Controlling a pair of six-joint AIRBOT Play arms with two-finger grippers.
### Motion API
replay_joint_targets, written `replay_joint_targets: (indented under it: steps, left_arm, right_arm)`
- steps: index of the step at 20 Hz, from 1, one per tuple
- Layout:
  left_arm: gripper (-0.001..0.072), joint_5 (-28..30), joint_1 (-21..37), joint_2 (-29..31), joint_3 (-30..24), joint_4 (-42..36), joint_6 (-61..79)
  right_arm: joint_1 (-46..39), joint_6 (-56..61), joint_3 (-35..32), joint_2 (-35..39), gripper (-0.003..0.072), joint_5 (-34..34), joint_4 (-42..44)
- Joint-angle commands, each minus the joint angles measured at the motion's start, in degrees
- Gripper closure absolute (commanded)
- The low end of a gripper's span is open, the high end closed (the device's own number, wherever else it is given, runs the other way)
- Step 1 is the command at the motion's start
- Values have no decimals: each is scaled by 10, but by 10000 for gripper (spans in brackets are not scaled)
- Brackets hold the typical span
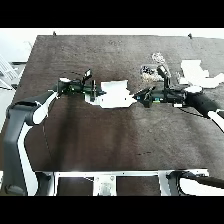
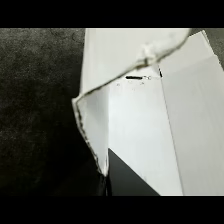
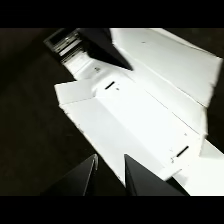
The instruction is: Fold the box and place the chain.
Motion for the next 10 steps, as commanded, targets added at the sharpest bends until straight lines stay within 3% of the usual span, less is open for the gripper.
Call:
replay_joint_targets:
  steps: [1,3,4,5,6,10]
  left_arm:
    - [688,-1,0,0,0,-2,0]
    - [688,-1,0,0,0,-2,0]
    - [688,-1,0,0,0,-2,0]
    - [688,0,0,0,0,-2,0]
    - [688,0,0,0,0,-2,0]
    - [688,-1,0,0,0,-2,0]
  right_arm:
    - [26,-68,-17,23,462,-10,-12]
    - [38,-68,-19,28,459,-37,-56]
    - [40,-68,-21,27,415,-53,-87]
    - [42,-68,-26,24,218,-76,-111]
    - [42,-69,-33,21,77,-105,-128]
    - [44,-151,-42,-10,49,-143,-152]
